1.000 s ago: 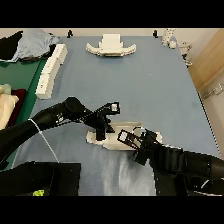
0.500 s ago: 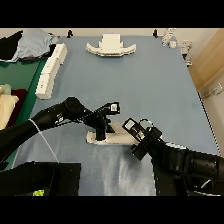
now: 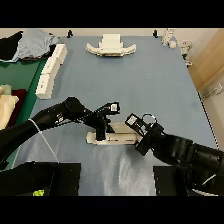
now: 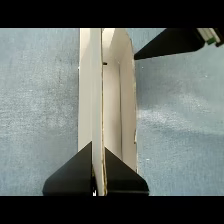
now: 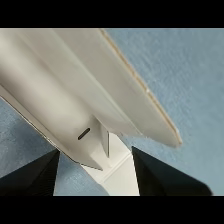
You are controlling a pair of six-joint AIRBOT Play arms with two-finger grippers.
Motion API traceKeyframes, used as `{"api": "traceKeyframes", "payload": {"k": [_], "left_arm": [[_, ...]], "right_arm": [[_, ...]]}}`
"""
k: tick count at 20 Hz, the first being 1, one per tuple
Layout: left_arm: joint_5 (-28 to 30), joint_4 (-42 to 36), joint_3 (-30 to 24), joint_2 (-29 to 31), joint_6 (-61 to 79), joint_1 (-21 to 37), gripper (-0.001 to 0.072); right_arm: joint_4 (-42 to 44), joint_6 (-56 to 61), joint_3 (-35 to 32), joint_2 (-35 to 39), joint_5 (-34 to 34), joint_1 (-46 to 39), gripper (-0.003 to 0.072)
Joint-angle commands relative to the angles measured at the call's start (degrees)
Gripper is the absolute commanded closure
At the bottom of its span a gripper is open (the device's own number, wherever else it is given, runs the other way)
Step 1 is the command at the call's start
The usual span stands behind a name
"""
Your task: Fold the box.
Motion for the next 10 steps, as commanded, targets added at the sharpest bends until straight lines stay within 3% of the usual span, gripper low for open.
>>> {"api": "traceKeyframes", "payload": {"k": [1,3,5,10], "left_arm": [[0.0,0.0,0.0,0.0,0.0,0.0,0.0697],[0.0,0.0,0.0,0.0,0.0,0.0,0.0697],[0.0,0.0,0.0,0.0,0.0,0.0,0.0698],[0.0,0.0,0.0,0.0,0.0,0.0,0.0697]], "right_arm": [[21.8,-37.7,-1.2,1.7,7.4,-11.8,-0.0034],[39.3,-61.2,-1.2,1.9,5.4,-21.2,-0.0034],[50.9,-77.2,-1.6,1.6,2.2,-29.4,-0.0034],[60.5,-92.7,-1.5,-5.9,-4.9,-37.9,-0.0034]]}}
